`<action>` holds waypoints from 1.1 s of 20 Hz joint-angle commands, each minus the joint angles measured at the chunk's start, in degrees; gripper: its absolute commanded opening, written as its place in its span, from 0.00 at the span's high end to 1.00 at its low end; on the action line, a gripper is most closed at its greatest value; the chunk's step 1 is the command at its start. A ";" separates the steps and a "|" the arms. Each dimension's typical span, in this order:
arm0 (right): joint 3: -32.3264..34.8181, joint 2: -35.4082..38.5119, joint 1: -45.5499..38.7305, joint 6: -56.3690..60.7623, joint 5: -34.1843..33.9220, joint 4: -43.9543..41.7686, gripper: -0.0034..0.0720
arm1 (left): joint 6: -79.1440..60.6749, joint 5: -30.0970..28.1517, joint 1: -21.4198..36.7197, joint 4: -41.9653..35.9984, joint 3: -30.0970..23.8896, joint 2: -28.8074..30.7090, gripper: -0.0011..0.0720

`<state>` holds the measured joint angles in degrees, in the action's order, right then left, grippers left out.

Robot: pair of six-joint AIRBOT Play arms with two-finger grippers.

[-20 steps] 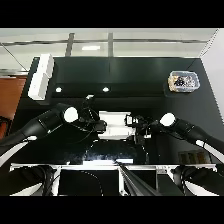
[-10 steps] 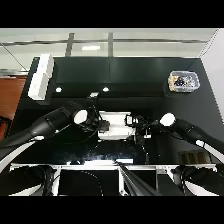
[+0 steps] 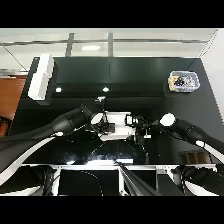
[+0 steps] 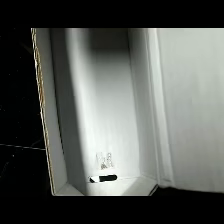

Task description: Fold the box and place the chain.

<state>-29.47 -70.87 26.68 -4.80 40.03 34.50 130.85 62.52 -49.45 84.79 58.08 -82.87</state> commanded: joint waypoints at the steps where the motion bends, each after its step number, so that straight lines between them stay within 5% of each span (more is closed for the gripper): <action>1: 0.02 0.00 0.00 0.02 -0.09 0.00 0.46 | 1.70 2.54 -0.33 0.33 0.48 -1.07 0.52; 3: 0.02 0.00 0.00 0.02 -0.09 0.00 0.46 | 2.86 2.23 -0.33 0.33 0.48 -1.09 0.53; 8: 0.02 0.00 0.00 0.02 -0.09 0.00 0.46 | 3.15 2.08 -0.33 0.59 0.48 -1.11 0.94; 13: 0.02 0.00 0.00 0.02 -0.09 0.00 0.46 | 3.17 2.10 -0.26 0.11 0.50 -1.11 0.94; 14: 0.02 0.00 0.00 0.00 -0.07 0.00 0.46 | 3.17 2.54 -0.22 -0.22 0.55 -1.11 0.91; 16: 0.02 0.00 0.00 0.00 -0.07 0.00 0.46 | 3.26 3.30 -0.22 -0.22 0.55 -1.11 0.19; 19: 0.02 0.00 0.00 0.02 -0.07 0.00 0.46 | 3.34 3.52 -0.22 0.15 0.55 -1.11 0.17; 21: 0.02 0.00 0.00 0.00 -0.07 0.00 0.46 | 3.32 2.51 -0.20 0.31 0.55 -1.11 0.35; 22: 0.02 0.00 0.00 0.02 -0.07 0.00 0.46 | 3.34 1.99 -0.20 0.26 0.55 -1.11 0.36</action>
<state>-29.47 -70.87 26.68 -4.86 39.94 34.54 134.10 65.43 -49.71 84.84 58.59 -83.96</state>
